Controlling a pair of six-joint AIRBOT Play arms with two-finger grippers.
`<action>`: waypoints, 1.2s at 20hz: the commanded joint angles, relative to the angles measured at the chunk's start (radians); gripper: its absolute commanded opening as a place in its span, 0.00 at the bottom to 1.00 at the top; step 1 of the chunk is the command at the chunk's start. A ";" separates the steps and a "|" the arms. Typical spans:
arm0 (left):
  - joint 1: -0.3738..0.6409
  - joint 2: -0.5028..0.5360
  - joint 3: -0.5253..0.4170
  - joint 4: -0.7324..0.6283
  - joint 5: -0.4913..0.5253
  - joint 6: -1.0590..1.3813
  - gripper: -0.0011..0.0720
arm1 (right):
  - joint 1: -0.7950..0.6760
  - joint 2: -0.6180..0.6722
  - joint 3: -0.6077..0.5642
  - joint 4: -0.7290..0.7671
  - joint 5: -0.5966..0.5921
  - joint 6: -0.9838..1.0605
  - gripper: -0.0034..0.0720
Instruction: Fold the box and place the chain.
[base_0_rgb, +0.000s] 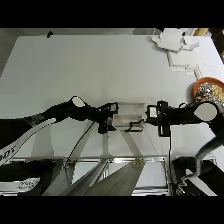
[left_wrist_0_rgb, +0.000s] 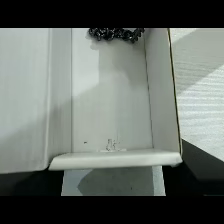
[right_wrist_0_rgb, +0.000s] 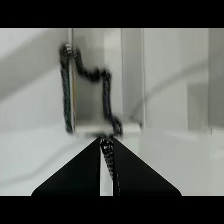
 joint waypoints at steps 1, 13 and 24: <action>0.000 0.000 0.000 0.000 0.000 0.000 0.52 | 0.103 0.026 0.001 0.204 -0.105 0.004 0.07; 0.001 0.001 0.000 0.000 0.000 0.000 0.52 | 0.345 -0.179 0.001 0.230 -0.489 0.004 0.22; 0.000 0.001 0.000 0.000 0.000 0.000 0.52 | 0.061 0.050 0.002 -0.061 -0.123 0.005 0.35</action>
